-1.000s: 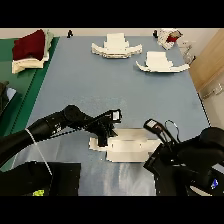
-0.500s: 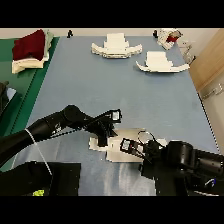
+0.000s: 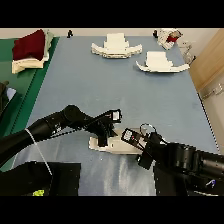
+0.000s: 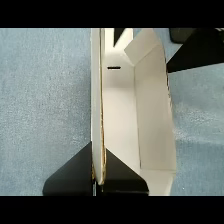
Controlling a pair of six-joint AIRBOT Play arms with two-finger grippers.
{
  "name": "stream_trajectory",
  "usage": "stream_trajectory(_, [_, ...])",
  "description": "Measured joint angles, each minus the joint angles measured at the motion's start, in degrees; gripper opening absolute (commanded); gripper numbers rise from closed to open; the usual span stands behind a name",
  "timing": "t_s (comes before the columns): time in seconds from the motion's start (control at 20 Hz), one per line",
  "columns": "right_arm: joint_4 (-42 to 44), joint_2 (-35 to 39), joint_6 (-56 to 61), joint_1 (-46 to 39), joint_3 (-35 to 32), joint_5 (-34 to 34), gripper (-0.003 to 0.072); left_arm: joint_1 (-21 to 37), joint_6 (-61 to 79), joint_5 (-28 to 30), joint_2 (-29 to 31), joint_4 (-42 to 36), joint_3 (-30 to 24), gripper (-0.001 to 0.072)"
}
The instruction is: Fold the box.
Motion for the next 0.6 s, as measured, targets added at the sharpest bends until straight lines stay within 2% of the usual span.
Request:
stream_trajectory(0.35, [-3.2, 2.4, 0.5, -0.9, -0.1, -3.4, 0.0720, 0.0, 0.0, 0.0, 0.0, 0.0, 0.0, 0.0012])
stream_trajectory(0.6, [-2.5, 3.2, -6.0, -5.2, -0.9, -2.7, 0.0720, 0.0, 0.0, 0.0, 0.0, 0.0, 0.0, 0.0012])
